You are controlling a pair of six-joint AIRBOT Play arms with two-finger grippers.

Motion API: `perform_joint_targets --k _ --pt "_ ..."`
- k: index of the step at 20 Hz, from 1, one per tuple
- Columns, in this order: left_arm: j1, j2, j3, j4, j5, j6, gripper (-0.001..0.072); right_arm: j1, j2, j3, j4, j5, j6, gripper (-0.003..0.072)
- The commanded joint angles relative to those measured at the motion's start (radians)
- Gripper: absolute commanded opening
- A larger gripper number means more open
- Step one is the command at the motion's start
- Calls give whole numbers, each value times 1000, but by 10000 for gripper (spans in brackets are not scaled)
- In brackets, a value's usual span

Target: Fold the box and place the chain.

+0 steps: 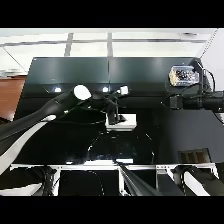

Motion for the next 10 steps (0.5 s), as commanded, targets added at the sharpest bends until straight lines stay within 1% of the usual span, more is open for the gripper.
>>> perform_joint_targets --k 1,3,5,10 --pt "-26 -109 124 156 -89 -193 718 -4 2 0 -5 -8 -6 16" --pt "-27 -123 142 199 -165 -203 718 -4 2 0 -11 -6 -25 16" --pt "-27 -123 151 199 -204 -210 718 -4 1 -1 -33 -10 -24 16" --pt "-36 -123 180 214 -250 -214 718 -4 1 0 -39 -10 -24 16"
